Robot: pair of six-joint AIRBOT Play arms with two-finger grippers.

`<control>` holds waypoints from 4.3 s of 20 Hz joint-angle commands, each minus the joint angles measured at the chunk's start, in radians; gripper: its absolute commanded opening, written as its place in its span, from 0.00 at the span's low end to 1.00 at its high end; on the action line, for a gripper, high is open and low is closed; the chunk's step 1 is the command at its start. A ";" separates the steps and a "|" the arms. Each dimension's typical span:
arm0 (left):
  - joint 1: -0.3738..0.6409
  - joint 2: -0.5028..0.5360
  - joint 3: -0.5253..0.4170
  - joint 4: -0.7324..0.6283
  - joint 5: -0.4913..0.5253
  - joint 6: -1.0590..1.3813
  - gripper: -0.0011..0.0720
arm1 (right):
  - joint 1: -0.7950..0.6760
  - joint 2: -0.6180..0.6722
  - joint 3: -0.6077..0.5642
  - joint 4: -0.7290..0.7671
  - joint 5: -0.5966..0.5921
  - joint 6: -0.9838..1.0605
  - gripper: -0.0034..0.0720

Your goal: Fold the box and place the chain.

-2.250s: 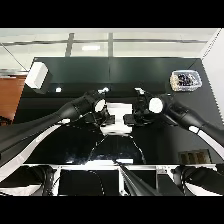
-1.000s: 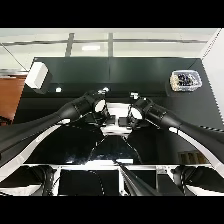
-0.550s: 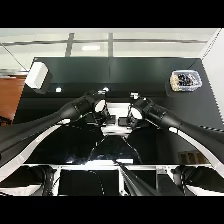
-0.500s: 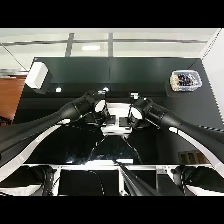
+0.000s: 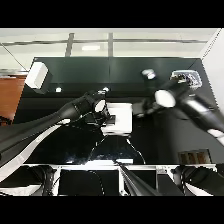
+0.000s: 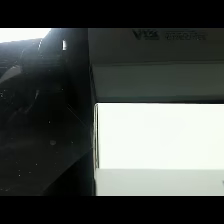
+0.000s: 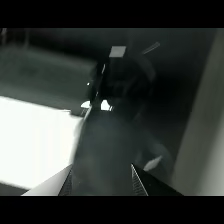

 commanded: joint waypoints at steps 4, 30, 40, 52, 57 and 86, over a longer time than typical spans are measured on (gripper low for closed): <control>0.000 0.000 0.000 0.000 -0.002 0.000 0.05 | -0.317 0.095 -0.037 -0.521 -0.307 -0.060 0.61; 0.000 -0.002 0.000 0.000 -0.002 0.000 0.05 | -0.793 -0.698 0.468 -0.016 -0.369 -0.234 0.28; 0.000 -0.002 0.000 0.000 -0.002 0.000 0.05 | -0.797 -0.389 0.718 0.054 -0.013 -0.427 0.06; 0.000 -0.002 0.000 0.000 -0.002 0.000 0.05 | -0.691 0.058 0.708 0.427 0.426 -0.575 0.06; 0.000 -0.002 0.000 0.000 -0.003 0.000 0.05 | -0.506 0.090 0.610 0.555 0.472 -0.584 0.06; 0.000 -0.002 0.000 0.000 -0.005 0.000 0.05 | -0.133 -0.021 -0.129 0.667 -0.169 -0.647 0.41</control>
